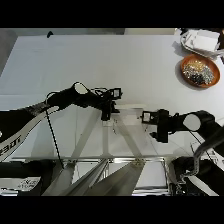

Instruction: Fold the box and place the chain.

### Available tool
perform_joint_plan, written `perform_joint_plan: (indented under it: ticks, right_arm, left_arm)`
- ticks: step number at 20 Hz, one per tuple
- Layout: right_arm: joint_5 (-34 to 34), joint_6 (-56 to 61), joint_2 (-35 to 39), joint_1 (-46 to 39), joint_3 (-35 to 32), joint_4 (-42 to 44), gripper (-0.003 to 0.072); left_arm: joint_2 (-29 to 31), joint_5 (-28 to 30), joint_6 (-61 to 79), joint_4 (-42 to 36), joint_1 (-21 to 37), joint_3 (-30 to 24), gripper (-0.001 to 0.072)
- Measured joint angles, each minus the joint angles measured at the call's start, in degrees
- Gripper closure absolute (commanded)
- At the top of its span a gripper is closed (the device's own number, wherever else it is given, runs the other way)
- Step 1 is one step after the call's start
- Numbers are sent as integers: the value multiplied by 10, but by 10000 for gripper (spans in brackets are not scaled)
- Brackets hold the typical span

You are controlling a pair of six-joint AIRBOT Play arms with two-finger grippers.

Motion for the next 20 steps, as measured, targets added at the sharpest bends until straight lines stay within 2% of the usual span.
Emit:
perform_joint_plan:
  ticks: [4,10,15,18,20]
  right_arm:
    - [-85,-26,2,57,-39,10,60]
    - [-179,-38,16,78,-52,21,60]
    - [-211,-47,39,54,-53,28,60]
    - [-217,-84,43,37,-53,61,59]
    - [-213,-105,44,19,-47,86,23]
  left_arm:
    - [0,0,0,0,0,0,699]
    - [0,0,0,0,0,0,699]
    - [0,0,0,0,0,0,699]
    - [0,0,0,0,0,0,699]
    - [0,0,0,0,0,0,699]
